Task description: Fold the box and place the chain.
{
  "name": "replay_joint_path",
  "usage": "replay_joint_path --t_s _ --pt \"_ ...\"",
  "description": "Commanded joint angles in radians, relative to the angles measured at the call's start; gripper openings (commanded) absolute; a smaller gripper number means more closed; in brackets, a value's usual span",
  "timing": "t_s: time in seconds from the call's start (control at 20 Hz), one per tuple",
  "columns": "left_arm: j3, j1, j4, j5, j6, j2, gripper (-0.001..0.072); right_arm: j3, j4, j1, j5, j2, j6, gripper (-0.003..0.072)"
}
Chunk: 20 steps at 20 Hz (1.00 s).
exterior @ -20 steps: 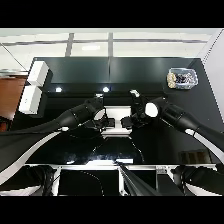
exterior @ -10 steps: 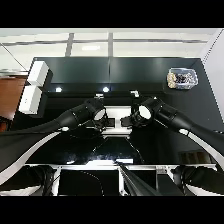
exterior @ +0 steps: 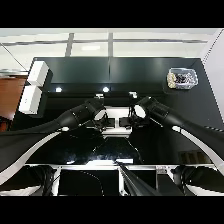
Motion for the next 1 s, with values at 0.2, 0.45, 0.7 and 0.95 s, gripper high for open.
replay_joint_path --t_s 0.2,0.45,0.7,0.95 --pt "0.000 0.001 0.000 0.001 -0.001 0.000 0.0028 0.003 0.018 0.001 0.005 -0.013 0.010 0.0267" --pt "0.000 0.001 0.000 0.001 -0.001 0.000 0.0028 0.003 0.017 0.001 0.011 -0.014 0.023 0.0248" --pt "0.000 0.001 0.000 0.001 -0.001 0.000 0.0028 0.003 0.017 0.001 0.034 -0.019 0.043 0.0247" --pt "0.000 0.001 0.000 0.001 -0.001 0.000 0.0027 0.003 0.014 0.002 0.036 -0.020 0.050 0.0131"
